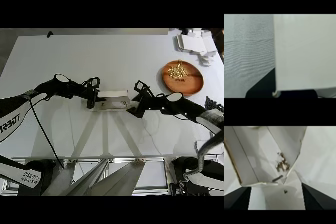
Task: Fold the box and place the chain.
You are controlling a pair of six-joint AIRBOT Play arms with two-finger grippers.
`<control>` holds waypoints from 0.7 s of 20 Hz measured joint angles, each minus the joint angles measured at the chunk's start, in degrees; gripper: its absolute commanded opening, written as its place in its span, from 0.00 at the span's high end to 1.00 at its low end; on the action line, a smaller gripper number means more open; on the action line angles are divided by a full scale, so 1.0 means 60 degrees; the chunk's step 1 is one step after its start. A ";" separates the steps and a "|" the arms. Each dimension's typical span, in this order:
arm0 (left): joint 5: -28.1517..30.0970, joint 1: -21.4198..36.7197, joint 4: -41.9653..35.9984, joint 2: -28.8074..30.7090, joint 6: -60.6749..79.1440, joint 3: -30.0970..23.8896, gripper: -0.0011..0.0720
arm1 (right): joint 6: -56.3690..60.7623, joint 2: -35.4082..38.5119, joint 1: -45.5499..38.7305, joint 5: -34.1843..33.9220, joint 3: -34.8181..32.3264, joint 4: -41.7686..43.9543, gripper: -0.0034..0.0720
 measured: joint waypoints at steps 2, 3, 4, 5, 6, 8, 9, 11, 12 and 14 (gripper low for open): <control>0.0007 0.0000 0.0000 0.0000 0.0000 0.0000 0.97 | -0.0630 -0.0215 -0.0113 0.0317 0.0280 0.0095 0.08; 0.0007 0.0000 0.0000 0.0000 0.0000 0.0000 0.97 | -0.0984 -0.0324 -0.0182 0.0459 0.0408 0.0113 0.08; 0.0011 0.0000 0.0000 0.0000 0.0000 0.0000 0.97 | -0.1333 -0.0470 -0.0262 0.0612 0.0550 0.0138 0.08; 0.0011 0.0000 0.0000 0.0000 0.0000 0.0000 0.97 | -0.1654 -0.0623 -0.0335 0.0761 0.0678 0.0138 0.08; 0.0011 0.0000 0.0000 0.0000 -0.0004 0.0000 0.97 | -0.2044 -0.0805 -0.0408 0.0958 0.0827 0.0109 0.07; 0.0007 0.0000 0.0000 0.0000 0.0000 0.0000 0.97 | -0.2947 -0.1217 -0.0503 0.1392 0.1162 0.0040 0.07; 0.0004 0.0000 0.0000 0.0000 0.0000 0.0000 0.97 | -0.3319 -0.1461 -0.0539 0.1625 0.1381 0.0015 0.06; 0.0007 0.0000 0.0000 0.0000 0.0000 0.0000 0.97 | -0.3799 -0.1912 -0.0579 0.2007 0.1829 -0.0018 0.06; 0.0004 0.0000 0.0000 0.0000 0.0000 0.0000 0.97 | -0.3952 -0.2109 -0.0590 0.2182 0.2022 -0.0036 0.06; 0.0004 0.0000 0.0000 0.0000 0.0000 0.0000 0.97 | -0.4164 -0.2404 -0.0579 0.2517 0.2313 -0.0058 0.06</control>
